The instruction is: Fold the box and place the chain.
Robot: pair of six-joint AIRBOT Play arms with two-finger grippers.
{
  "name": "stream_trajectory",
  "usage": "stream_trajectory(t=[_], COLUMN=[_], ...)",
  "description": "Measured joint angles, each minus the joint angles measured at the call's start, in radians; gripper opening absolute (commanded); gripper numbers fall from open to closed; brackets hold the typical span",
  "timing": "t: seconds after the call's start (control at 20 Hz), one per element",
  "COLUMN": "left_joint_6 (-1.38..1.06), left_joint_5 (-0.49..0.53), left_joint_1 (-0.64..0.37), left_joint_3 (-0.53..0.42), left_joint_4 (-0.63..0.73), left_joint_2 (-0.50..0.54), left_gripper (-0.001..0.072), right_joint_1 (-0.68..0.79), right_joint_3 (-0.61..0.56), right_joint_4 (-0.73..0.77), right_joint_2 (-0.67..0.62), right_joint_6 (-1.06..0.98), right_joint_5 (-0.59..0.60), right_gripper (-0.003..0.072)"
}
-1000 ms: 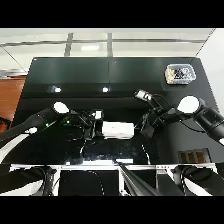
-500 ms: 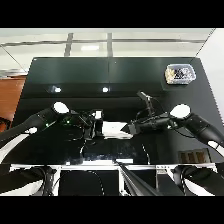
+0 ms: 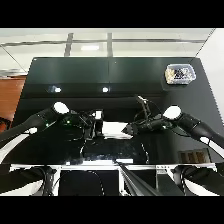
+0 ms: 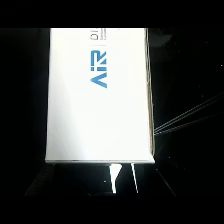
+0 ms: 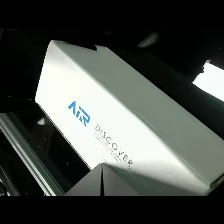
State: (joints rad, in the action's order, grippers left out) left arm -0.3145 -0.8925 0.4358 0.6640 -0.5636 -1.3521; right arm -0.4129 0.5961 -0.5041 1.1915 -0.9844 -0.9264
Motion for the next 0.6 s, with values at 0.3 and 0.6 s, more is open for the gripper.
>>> stream_trajectory(t=[0.3, 0.6], left_joint_6=[0.017, 0.120], left_joint_5=[-0.003, -0.029], left_joint_1=[0.000, -0.017], left_joint_3=[0.000, 0.003], left_joint_4=[-0.002, -0.084], left_joint_2=[0.003, 0.122], left_gripper=[0.0685, 0.0713], right_joint_1=[0.155, 0.432], right_joint_3=[0.119, 0.166], right_joint_4=[-0.100, -0.259], right_joint_2=[-0.128, -0.317], right_joint_6=[0.050, 0.006], right_joint_5=[-0.258, -0.436], right_gripper=[0.0014, 0.0014])
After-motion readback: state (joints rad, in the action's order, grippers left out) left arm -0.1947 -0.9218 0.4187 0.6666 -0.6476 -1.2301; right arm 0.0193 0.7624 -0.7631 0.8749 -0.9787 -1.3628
